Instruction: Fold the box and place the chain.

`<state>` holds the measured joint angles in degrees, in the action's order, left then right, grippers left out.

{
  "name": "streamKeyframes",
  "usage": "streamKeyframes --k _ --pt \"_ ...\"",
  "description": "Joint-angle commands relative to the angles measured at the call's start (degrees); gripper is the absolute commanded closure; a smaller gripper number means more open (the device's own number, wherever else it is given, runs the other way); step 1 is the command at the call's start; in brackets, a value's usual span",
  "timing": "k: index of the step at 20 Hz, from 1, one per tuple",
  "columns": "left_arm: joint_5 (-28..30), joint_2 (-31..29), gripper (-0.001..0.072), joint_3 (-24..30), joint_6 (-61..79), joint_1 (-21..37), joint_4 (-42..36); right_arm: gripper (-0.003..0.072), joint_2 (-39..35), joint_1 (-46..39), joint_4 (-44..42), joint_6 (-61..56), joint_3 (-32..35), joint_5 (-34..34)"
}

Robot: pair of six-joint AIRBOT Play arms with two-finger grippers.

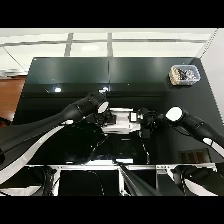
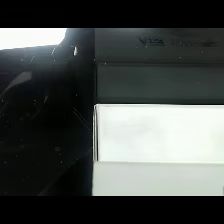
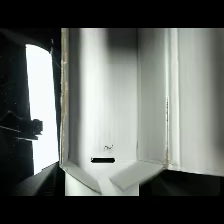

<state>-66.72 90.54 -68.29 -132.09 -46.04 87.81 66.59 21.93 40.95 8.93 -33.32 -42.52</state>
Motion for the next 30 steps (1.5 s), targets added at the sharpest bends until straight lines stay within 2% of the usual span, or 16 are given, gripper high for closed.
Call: streamKeyframes --k 1,3,5,16,17,18,19,20,21,22,23,24,25,26,28,30 --pt "-0.4 0.0 0.0684 0.0 0.1 0.0 0.0 0.0232 -0.8 0.0 1.8 0.0 -0.1 -0.3" --pt "-0.4 0.0 0.0683 0.0 0.1 0.0 0.0 0.0487 -0.8 0.0 1.7 0.2 -0.1 -0.3" --pt "-0.6 0.0 0.0683 0.0 0.1 0.0 -0.1 0.0492 -0.7 0.0 1.7 0.1 0.0 0.0" --pt "-1.2 0.0 0.0684 0.0 0.7 -0.1 0.0 0.0492 4.3 3.0 -10.2 -0.1 0.0 4.1" --pt "-1.2 0.0 0.0683 0.0 0.7 -0.1 0.0 0.0441 4.3 3.0 -11.0 -0.3 0.0 4.2" --pt "-1.2 0.0 0.0683 0.0 0.7 -0.1 0.0 0.0286 4.3 3.0 -12.0 -0.6 0.0 4.5" --pt "-1.2 0.0 0.0684 0.0 0.7 -0.1 0.0 0.0337 4.3 3.0 -12.2 -0.6 0.0 4.5" --pt "-1.2 0.0 0.0683 0.0 0.7 -0.1 0.0 0.059 4.3 3.0 -12.1 -0.6 0.0 4.2" --pt "-1.2 0.0 0.0683 0.0 0.7 -0.1 -0.1 0.056 4.3 3.0 -12.1 -1.0 0.0 4.2" --pt "-1.2 0.0 0.0683 0.0 0.7 -0.1 -0.1 0.036 4.3 3.0 -12.5 -2.0 0.0 4.4" --pt "-1.2 0.0 0.0684 0.0 0.7 -0.1 -0.1 0.0379 4.3 3.0 -12.4 -3.1 0.0 4.4" --pt "-1.2 0.0 0.0684 0.0 0.7 -0.1 -0.1 0.0541 4.2 2.9 -12.1 -5.1 0.0 4.4" --pt "-1.2 0.0 0.0683 0.0 0.7 -0.1 -0.1 0.0643 3.8 2.7 -11.3 -8.8 0.0 4.4" --pt "-1.2 0.0 0.0684 0.0 0.7 -0.1 -0.1 0.0661 2.7 2.3 -9.2 -14.9 -0.1 4.2" --pt "-1.2 0.0 0.0683 0.0 0.7 -0.1 0.0 0.066 -1.7 -0.2 0.7 -35.4 -1.0 1.0" --pt "-1.2 0.0 0.0683 0.0 0.7 -0.1 0.0 0.066 -7.2 -6.3 13.9 -56.0 -4.2 -9.9"
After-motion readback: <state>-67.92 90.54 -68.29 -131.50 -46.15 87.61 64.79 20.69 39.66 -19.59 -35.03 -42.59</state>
